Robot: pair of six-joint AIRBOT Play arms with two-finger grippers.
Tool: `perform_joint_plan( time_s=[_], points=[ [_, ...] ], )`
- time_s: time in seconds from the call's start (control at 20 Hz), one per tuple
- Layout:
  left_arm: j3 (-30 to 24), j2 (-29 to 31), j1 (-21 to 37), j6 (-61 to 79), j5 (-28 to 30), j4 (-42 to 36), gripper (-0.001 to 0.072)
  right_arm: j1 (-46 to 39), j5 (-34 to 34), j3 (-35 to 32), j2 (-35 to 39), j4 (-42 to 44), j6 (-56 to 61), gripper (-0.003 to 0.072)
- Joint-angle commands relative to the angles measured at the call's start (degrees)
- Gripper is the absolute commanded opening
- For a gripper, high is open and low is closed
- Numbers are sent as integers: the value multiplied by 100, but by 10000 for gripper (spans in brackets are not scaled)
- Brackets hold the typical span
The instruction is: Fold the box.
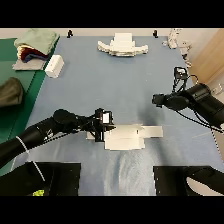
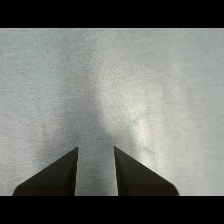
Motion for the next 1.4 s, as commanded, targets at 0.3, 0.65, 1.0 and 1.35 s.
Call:
perform_joint_plan(
  time_s=[0.3, 0.65, 1.0, 1.35],
  points=[
    [-258, 39, -153, 184, 525, -57, 16, -2, 0, 2, -33, 144, 13, 366],
    [356, 39, -138, -1360, -232, 1346, 16, -2, -22, -2, -35, 175, 13, 366],
    [380, -234, 348, -1582, -796, 1419, 16, -2, -24, -2, -57, 232, 13, 366],
    [393, -483, 345, -1556, -992, 1392, 17, -2, -24, -2, -57, 278, 11, 366]
  ],
)
